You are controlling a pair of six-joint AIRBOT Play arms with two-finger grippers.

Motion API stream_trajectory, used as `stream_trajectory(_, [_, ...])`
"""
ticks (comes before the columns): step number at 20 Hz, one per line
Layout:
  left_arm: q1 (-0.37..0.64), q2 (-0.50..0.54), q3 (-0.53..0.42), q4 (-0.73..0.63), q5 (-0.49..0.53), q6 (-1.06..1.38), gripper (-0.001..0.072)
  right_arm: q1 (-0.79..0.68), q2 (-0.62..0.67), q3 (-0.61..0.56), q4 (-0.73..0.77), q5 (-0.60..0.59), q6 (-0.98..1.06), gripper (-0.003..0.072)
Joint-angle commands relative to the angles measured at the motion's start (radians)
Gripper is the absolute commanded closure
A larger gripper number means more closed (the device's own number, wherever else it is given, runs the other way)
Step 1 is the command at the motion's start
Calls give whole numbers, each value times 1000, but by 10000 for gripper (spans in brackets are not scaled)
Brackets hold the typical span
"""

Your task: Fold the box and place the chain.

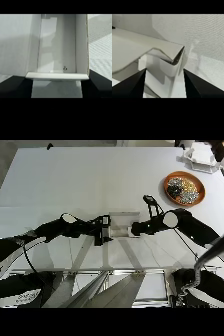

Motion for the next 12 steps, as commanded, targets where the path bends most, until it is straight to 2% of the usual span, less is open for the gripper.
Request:
stream_trajectory(1, [0, 0, 0, 0, 0, 1, 300, 35, -61, 40, -9, -3, 57, 181])
stream_trajectory(5, [0, 0, 0, 0, 0, 1, 300, 75, -91, 71, -29, -3, 134, 182])
stream_trajectory(12, [0, 0, 0, 0, 0, 1, 300, 143, -101, 72, -224, 62, 392, 182])
